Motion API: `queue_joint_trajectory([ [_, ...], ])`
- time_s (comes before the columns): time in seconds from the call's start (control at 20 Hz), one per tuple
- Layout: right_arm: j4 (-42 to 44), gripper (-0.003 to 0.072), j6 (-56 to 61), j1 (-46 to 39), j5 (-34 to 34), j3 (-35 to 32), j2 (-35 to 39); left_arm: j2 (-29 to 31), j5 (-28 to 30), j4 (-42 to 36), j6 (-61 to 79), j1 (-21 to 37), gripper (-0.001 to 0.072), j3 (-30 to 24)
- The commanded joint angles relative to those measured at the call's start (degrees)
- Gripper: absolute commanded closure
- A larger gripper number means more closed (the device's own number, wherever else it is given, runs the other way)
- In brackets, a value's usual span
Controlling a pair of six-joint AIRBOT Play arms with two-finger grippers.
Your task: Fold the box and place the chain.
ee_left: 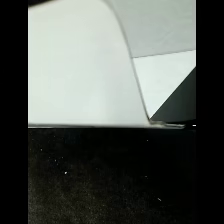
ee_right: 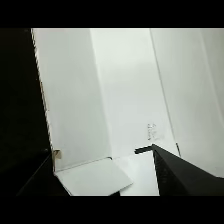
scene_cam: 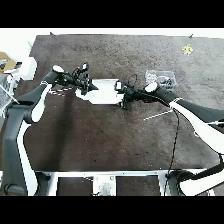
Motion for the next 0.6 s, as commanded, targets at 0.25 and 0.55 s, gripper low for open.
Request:
queue_joint_trajectory([
  [0.25,0.7,0.0022,1.9,-4.5,8.5,8.8,-2.7,0.0,0.0,-0.3,0.0,0.0,0.0698,0.0],
  [0.55,0.5,0.0020,2.2,-6.1,13.0,15.5,-7.3,0.0,0.0,-0.3,0.0,0.0,0.0699,0.0],
])
